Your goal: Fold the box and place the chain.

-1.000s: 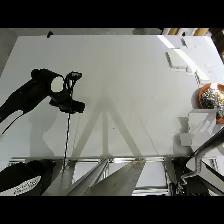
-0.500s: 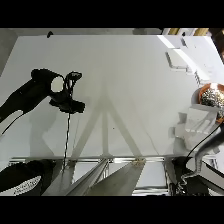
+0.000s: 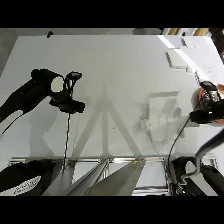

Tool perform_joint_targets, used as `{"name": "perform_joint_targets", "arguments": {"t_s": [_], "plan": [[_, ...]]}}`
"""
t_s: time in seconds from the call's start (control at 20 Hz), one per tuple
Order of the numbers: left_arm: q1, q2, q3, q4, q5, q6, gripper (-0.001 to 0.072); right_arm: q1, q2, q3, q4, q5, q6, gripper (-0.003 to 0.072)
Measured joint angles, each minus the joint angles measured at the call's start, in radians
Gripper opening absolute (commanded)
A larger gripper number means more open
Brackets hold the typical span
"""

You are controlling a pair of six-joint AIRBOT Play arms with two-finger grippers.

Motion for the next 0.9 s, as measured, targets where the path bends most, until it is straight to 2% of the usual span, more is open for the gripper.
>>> {"name": "perform_joint_targets", "arguments": {"t_s": [0.15,0.35,0.4,0.45,0.5,0.65,0.9], "plan": [[0.000,0.000,0.000,-0.004,0.040,0.000,0.0079,0.178,0.086,-0.103,0.086,-0.051,0.070,0.0017],[0.000,-0.003,-0.002,-0.048,0.164,0.031,0.0079,0.379,0.133,-0.187,0.132,-0.119,0.166,0.0018],[0.000,-0.008,-0.002,-0.072,0.193,0.058,0.0111,0.418,0.138,-0.197,0.138,-0.137,0.188,0.0018],[0.000,-0.017,-0.002,-0.106,0.219,0.097,0.0252,0.449,0.141,-0.203,0.142,-0.153,0.205,0.0018],[0.000,-0.029,-0.002,-0.153,0.237,0.147,0.0419,0.474,0.143,-0.208,0.145,-0.168,0.220,0.0018],[0.000,-0.082,-0.012,-0.399,0.249,0.393,0.0437,0.520,0.148,-0.216,0.151,-0.196,0.252,0.0018],[0.000,-0.152,-0.077,-0.805,0.198,0.780,0.0433,0.542,0.150,-0.220,0.153,-0.213,0.268,0.0018]]}}
